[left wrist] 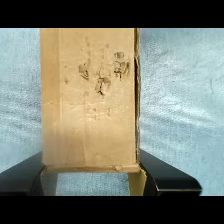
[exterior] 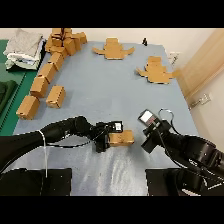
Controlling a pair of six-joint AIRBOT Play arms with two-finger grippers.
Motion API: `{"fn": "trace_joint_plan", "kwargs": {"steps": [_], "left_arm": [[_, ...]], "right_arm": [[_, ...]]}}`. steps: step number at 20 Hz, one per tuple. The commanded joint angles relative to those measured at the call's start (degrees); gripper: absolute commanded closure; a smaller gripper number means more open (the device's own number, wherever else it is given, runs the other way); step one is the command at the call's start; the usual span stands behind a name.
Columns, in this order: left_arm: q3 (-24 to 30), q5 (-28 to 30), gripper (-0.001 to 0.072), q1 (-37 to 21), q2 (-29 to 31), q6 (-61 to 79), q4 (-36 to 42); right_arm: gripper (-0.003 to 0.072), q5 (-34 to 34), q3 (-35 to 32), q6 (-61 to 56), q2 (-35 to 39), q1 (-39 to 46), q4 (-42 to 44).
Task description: Fold the box.
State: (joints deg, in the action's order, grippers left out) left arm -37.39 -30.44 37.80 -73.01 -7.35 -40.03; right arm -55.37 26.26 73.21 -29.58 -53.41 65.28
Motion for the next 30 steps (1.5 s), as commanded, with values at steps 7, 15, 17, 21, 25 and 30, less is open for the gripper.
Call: {"fn": "trace_joint_plan", "kwargs": {"steps": [7,15,17,21,25,30], "left_arm": [[-0.1,2.1,0.0244,0.0,1.9,-1.4,0.2],[-0.1,0.2,0.0218,-11.9,12.0,-22.8,-12.4],[0.0,-5.6,0.0218,-19.3,13.9,-33.8,-22.6],[0.7,-15.8,0.0217,-34.4,19.5,-40.6,-29.8],[3.8,-18.3,0.0218,-48.0,27.3,-43.7,-30.8],[7.6,-23.9,0.0218,-56.0,29.2,-43.7,-31.9]], "right_arm": [[0.068,-2.5,0.1,-27.0,-1.9,3.8,-2.6],[0.068,-2.5,0.1,-31.2,-1.9,3.8,-2.7],[0.068,-2.2,0.1,-31.2,-1.9,3.8,-2.7],[0.068,-1.0,0.1,-31.2,-1.9,3.8,-3.7],[0.068,1.5,0.1,-31.2,-1.9,3.8,-3.8],[0.068,3.0,0.1,-31.2,-1.9,3.8,-5.8]]}}
